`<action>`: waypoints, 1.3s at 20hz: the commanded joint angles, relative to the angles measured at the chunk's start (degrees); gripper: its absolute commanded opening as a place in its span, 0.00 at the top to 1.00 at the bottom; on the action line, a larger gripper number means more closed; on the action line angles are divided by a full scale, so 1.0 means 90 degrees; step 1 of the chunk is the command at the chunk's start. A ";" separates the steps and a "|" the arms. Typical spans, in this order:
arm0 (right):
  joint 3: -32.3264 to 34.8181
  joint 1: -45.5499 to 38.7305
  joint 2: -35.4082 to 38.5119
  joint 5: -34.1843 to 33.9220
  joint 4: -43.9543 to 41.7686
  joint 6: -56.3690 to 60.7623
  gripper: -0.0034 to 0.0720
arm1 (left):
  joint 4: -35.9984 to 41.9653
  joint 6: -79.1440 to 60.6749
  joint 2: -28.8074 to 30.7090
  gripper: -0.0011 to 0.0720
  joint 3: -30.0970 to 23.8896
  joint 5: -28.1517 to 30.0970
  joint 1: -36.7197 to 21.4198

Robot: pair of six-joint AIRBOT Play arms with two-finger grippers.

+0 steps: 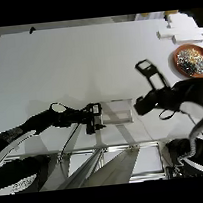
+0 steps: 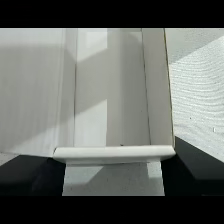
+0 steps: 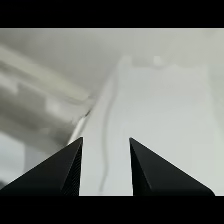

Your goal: Fold the box and place the chain.

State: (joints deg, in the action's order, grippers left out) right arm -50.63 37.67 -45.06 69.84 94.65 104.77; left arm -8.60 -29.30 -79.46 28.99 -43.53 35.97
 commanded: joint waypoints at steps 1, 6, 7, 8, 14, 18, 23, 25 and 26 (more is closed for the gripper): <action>-0.0937 -0.1307 0.0148 -0.0112 0.0325 -0.1022 0.60 | 0.0000 -0.0002 0.0002 0.61 0.0002 0.0000 -0.0002; -0.1061 -0.3898 -0.0192 -0.0833 0.0313 -0.1559 0.66 | 0.0000 -0.0002 0.0000 0.61 0.0002 0.0000 -0.0002; -0.1061 -0.4231 -0.0403 -0.0981 0.0287 -0.1554 0.66 | 0.0000 -0.0002 0.0002 0.61 0.0002 0.0000 -0.0002; -0.1061 -0.4481 -0.0668 -0.1173 0.0226 -0.1554 0.66 | 0.0000 -0.0002 0.0002 0.61 0.0002 0.0000 -0.0002; -0.1066 -0.5183 -0.2191 -0.2101 0.0236 -0.1700 0.62 | 0.0000 -0.0002 0.0002 0.61 0.0005 0.0000 -0.0002; -0.1066 -0.5899 -0.2599 -0.2399 0.0240 -0.1700 0.56 | 0.0000 -0.0002 0.0002 0.61 0.0002 -0.0002 -0.0002; -0.1066 -0.7053 -0.2713 -0.2832 -0.0112 -0.1700 0.56 | 0.0000 -0.0002 0.0002 0.61 0.0002 -0.0002 -0.0002; -0.1066 -0.7465 -0.2856 -0.2975 -0.0476 -0.1702 0.56 | 0.0000 -0.0002 0.0002 0.61 0.0002 0.0000 -0.0002; -0.1066 -0.7626 -0.2977 -0.3026 -0.0624 -0.1702 0.56 | 0.0000 -0.0002 0.0002 0.61 0.0002 0.0000 -0.0002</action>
